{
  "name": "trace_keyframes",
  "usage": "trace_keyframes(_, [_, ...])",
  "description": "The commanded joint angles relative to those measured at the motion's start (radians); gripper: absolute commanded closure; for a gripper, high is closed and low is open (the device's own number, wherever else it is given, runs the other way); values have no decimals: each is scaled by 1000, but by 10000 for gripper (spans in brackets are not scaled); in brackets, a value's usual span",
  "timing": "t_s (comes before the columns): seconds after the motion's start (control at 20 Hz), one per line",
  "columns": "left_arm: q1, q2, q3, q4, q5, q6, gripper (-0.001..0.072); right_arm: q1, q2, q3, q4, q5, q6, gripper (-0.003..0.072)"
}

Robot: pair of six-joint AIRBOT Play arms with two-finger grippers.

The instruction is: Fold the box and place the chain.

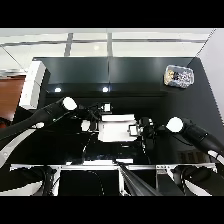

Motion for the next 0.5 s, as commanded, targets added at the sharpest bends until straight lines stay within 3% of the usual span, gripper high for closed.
trace_keyframes(0.0, [-1,0,1,0,-3,0,683,26,-16,1,96,-99,-14,29])
trace_keyframes(0.45, [-1,0,1,0,-4,-1,683,-53,-10,101,57,-66,0,29])
